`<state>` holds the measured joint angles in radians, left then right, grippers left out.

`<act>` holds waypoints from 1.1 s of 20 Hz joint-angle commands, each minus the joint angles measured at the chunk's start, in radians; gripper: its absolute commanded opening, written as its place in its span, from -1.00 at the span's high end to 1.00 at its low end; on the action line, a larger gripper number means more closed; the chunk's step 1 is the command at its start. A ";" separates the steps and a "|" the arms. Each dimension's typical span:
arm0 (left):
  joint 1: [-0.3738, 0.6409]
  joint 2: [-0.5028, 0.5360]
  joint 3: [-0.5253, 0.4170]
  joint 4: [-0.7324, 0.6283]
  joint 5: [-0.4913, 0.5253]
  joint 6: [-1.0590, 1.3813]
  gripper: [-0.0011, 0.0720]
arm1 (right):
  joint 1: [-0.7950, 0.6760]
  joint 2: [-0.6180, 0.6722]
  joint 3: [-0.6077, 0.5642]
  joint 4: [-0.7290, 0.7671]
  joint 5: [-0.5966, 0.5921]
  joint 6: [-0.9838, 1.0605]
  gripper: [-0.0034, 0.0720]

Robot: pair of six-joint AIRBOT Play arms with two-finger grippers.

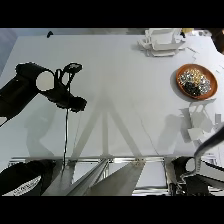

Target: Fold the box and place the chain.

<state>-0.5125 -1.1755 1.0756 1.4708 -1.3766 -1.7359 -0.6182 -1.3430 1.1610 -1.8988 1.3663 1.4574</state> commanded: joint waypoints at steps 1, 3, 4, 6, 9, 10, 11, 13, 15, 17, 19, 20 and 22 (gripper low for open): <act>0.001 0.001 0.000 0.000 0.000 0.000 0.01 | -0.028 -0.037 0.000 0.095 -0.009 -0.113 -0.22; 0.001 0.001 0.000 0.000 0.000 0.000 0.01 | -0.029 -0.043 0.000 0.078 -0.017 -0.134 -0.22; 0.001 0.001 0.000 0.000 0.000 0.000 0.01 | -0.032 -0.043 0.000 0.060 -0.024 -0.134 -0.22; 0.001 0.001 0.000 0.000 0.000 0.000 0.01 | -0.034 -0.043 0.000 0.050 -0.039 -0.127 -0.22; 0.001 0.001 0.000 0.000 0.000 0.000 0.01 | -0.034 -0.043 0.000 0.100 -0.051 -0.121 -0.22; 0.001 0.001 0.000 0.000 0.000 0.000 0.01 | -0.034 -0.043 0.000 0.106 -0.051 -0.123 -0.22; 0.001 0.001 0.000 0.000 0.000 0.000 0.01 | -0.034 -0.043 0.000 0.104 -0.049 -0.123 -0.22; 0.001 0.001 0.000 0.000 0.000 0.000 0.01 | -0.034 -0.043 -0.001 0.090 -0.042 -0.124 -0.22; 0.001 0.001 0.000 0.000 0.000 0.000 0.01 | -0.034 -0.043 -0.002 0.086 -0.030 -0.129 -0.22; 0.001 0.001 0.000 0.000 0.000 0.000 0.01 | -0.034 -0.044 -0.002 0.062 -0.029 -0.129 -0.22; 0.001 0.001 0.000 0.000 0.000 0.000 0.01 | -0.034 -0.056 -0.002 0.029 -0.016 -0.129 -0.22; 0.001 0.001 0.000 0.000 0.000 0.000 0.01 | -0.034 -0.067 -0.006 0.020 0.000 -0.133 -0.22; 0.001 0.001 0.000 0.000 0.000 0.000 0.01 | -0.034 -0.080 -0.040 0.007 0.014 -0.162 -0.18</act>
